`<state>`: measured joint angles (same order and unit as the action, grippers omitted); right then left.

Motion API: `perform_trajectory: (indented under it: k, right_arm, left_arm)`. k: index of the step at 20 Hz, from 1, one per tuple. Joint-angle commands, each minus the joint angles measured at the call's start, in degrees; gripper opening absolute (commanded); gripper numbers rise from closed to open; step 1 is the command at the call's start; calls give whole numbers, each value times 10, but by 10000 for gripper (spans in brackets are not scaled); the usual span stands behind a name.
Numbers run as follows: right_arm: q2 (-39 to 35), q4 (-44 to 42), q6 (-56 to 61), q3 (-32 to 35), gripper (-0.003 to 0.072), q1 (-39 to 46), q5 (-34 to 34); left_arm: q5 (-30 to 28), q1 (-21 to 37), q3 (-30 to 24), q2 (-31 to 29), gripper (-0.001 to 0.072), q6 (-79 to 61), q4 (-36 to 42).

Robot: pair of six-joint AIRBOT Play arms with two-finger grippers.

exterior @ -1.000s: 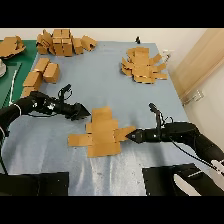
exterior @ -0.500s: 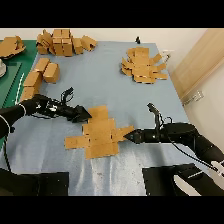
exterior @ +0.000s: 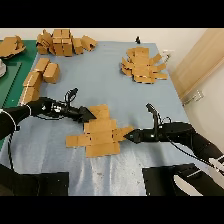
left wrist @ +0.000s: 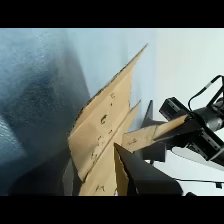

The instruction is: Fold the box.

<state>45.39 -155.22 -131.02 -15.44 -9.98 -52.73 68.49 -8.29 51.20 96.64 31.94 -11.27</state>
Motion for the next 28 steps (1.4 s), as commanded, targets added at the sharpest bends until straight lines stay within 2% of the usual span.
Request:
perform_trajectory:
  k: [1, 8, 9, 10, 17, 18, 19, 21, 22, 23, 26, 28]
  right_arm:
    - [14, -1, -5, 0, 2, 0, 7]
    - [15, -1, -6, 0, 2, 0, 33]
    - [16, -1, -6, 0, 2, 0, 33]
    - [17, -1, -6, 0, 2, 0, 33]
    - [25, -1, -15, 0, 2, 0, 33]
    - [25, -1, -15, 0, 4, 0, 33]
    - [25, -1, -15, 0, 14, 0, 35]
    - [25, -1, -7, -1, 281, 0, 53]
    - [25, 2, 8, -3, 366, 0, 74]
    - [25, 13, 18, -10, 395, 0, 97]
    - [25, 111, 94, -59, 395, 0, 188]
    - [25, 179, 157, -102, 394, 0, 225]
  left_arm:
    - [11, -2, 0, 1, 360, -18, 5]
    - [38, -2, 0, 1, 357, -80, 5]
    - [38, -2, 0, 1, 190, -86, 5]
    - [37, -2, 0, 1, 86, -94, 5]
    - [15, -2, 0, 1, 84, -97, 6]
    - [15, -2, 0, 1, 12, -99, 6]
    - [16, -2, 0, 1, 11, -107, 6]
    - [15, -2, 1, 1, 11, -120, 6]
    - [15, -2, 4, 1, 10, -131, 6]
    - [15, -2, 11, 0, 11, -134, 6]
    - [16, -6, 37, -18, 10, -165, 6]
    - [15, -15, 39, -47, 10, -214, 7]
